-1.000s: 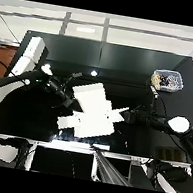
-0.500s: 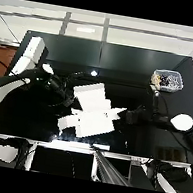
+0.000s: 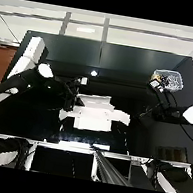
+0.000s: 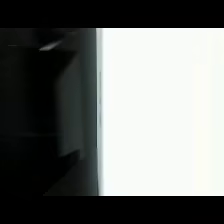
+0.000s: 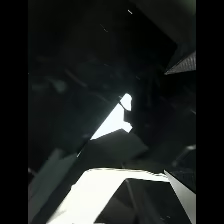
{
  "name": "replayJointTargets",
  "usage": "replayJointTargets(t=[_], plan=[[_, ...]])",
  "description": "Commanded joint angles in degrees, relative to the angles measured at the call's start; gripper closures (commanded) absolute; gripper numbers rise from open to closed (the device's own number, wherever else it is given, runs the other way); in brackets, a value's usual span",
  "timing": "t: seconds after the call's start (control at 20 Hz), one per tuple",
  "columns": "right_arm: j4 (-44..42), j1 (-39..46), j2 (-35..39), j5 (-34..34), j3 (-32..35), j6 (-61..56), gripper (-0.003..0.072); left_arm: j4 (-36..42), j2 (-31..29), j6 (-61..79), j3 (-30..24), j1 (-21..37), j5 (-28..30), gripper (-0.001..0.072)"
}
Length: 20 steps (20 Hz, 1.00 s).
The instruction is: Fold the box and place the chain.
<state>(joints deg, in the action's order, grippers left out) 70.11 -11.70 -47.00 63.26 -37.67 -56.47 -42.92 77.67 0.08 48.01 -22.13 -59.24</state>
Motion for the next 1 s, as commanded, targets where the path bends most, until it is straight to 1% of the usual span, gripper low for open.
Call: replayJointTargets(t=[0.0, 0.05, 0.2, 0.3, 0.45, 0.65, 0.75, 0.85, 0.95], plan=[[-2.64, -1.55, -0.20, -6.21, -0.24, 2.56, -0.0008, -4.57, -1.25, 2.75, -1.75, -1.88, 9.11, 0.0683], [-4.81, -2.71, -0.42, -7.08, 0.13, 6.86, -0.0008, -3.96, -1.07, 0.44, -1.75, -1.88, 9.09, 0.0683], [-11.10, -8.72, -2.05, -8.11, 2.08, 24.72, -0.0010, -3.76, -0.33, 1.46, -1.75, -1.86, 9.09, 0.0682], [-9.77, -12.81, -3.08, -11.93, 4.55, 29.62, -0.0010, -3.74, 0.74, 1.46, -1.75, -1.86, 7.74, 0.0681], [-8.17, -17.05, -4.44, -17.29, 7.58, 30.08, -0.0010, -3.74, 3.39, 3.72, -1.75, -1.86, 3.15, 0.0684], [-8.20, -20.72, -4.72, -17.86, 10.36, 34.95, -0.0009, -3.52, 3.50, 4.26, -1.66, -1.84, 4.07, 0.0683], [-10.25, -22.60, -5.27, -18.45, 11.76, 36.28, -0.0010, -3.50, 3.50, 4.24, -1.66, -1.84, 3.67, 0.0683], [-13.22, -25.55, -6.84, -19.96, 12.15, 39.21, -0.0009, -3.52, 3.50, 4.24, -1.66, -1.86, 3.74, 0.0683], [-13.35, -28.39, -9.05, -21.66, 12.15, 39.45, -0.0009, -3.54, 3.50, 4.24, -1.66, -1.77, 3.72, 0.0683]])
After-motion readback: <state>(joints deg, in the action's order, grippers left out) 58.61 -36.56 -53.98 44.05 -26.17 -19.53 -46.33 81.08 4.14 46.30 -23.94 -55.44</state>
